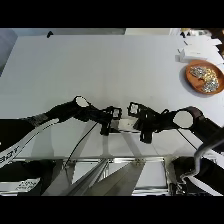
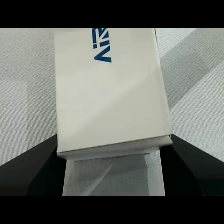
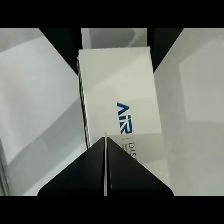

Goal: Fold the box and place the chain.

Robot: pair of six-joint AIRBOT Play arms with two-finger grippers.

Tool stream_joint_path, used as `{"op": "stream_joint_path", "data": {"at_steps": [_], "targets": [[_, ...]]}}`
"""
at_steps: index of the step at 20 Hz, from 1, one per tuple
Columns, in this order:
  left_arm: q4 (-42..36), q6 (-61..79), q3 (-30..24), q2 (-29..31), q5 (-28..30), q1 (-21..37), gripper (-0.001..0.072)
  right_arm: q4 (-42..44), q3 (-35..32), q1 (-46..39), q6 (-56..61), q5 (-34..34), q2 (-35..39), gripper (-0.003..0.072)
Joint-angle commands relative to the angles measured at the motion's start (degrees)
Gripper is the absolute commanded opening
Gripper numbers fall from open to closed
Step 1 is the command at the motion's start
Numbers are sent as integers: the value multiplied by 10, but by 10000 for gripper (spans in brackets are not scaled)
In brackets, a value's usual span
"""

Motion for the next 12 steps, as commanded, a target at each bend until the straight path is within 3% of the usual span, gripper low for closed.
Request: {"op": "stream_joint_path", "data": {"at_steps": [1,7,12], "targets": [[0,0,0,0,0,0,208,-5,-9,5,0,-4,0,23],[0,0,0,0,0,0,208,-20,-10,18,3,-9,-5,23],[0,0,0,0,0,0,208,-22,-17,18,15,-8,-50,23]]}}
